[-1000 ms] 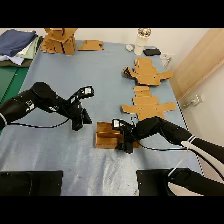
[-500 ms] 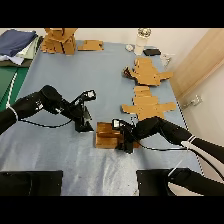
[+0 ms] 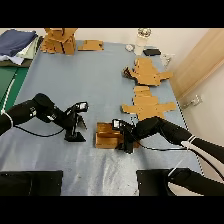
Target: Fold the box.
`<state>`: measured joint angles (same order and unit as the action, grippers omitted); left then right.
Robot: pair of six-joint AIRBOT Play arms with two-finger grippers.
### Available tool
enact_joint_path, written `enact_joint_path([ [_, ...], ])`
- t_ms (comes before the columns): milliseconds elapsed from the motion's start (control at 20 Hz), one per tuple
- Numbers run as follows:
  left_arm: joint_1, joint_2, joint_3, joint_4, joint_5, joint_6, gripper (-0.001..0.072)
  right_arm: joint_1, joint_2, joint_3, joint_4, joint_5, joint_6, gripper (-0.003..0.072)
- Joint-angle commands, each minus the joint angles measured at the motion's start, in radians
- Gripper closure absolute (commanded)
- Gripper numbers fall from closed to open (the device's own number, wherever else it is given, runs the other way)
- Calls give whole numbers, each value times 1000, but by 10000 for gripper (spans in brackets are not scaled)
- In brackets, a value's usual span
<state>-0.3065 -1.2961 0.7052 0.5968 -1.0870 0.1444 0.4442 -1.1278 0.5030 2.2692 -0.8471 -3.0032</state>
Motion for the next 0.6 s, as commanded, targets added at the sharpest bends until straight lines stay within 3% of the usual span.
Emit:
enact_joint_path([
  [0, 7, 3, -98, -169, 29, 183, 24, -1, 0, 0, -3, 0, 0, 171],
  [150, -6, 3, -121, -267, 71, 273, 24, -1, 0, 0, -6, 0, 0, 171],
  [400, -82, 11, -122, -276, 183, 253, 25, -1, 0, 0, -7, 0, 0, 170],
  [550, -103, 12, -122, -277, 197, 248, 25, -1, 0, 0, -7, 0, 0, 171],
])
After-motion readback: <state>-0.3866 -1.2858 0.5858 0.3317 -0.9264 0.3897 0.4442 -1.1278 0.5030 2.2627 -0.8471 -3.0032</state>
